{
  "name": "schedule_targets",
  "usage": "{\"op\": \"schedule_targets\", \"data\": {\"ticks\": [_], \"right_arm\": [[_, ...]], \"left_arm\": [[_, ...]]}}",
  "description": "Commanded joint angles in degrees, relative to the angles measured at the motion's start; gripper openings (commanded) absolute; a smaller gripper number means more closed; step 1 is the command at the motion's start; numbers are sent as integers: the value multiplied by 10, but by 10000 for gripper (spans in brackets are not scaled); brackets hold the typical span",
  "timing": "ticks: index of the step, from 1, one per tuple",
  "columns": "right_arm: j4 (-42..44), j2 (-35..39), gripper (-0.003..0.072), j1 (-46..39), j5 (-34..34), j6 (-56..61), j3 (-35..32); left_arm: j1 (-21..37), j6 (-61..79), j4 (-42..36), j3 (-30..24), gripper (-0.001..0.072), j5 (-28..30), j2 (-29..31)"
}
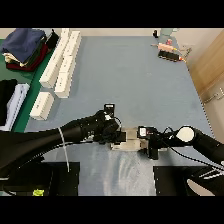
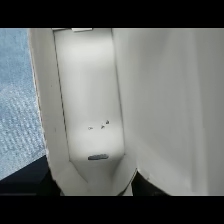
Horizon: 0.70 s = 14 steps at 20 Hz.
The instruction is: Fold the box.
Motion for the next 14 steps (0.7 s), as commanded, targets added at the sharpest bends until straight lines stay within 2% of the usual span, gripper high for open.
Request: {"op": "schedule_targets", "data": {"ticks": [1,7,8,9,14], "right_arm": [[0,0,471,0,0,0,0],[0,0,471,0,0,0,0],[0,0,471,0,0,0,0],[0,0,471,0,0,0,0],[0,0,471,0,0,0,0]], "left_arm": [[-9,-7,13,32,378,-29,-31],[-25,-8,16,33,341,-23,-62],[-27,-8,19,33,268,-26,-66],[-27,-5,23,33,17,-27,-69],[-27,-30,31,33,14,-32,-70]]}}
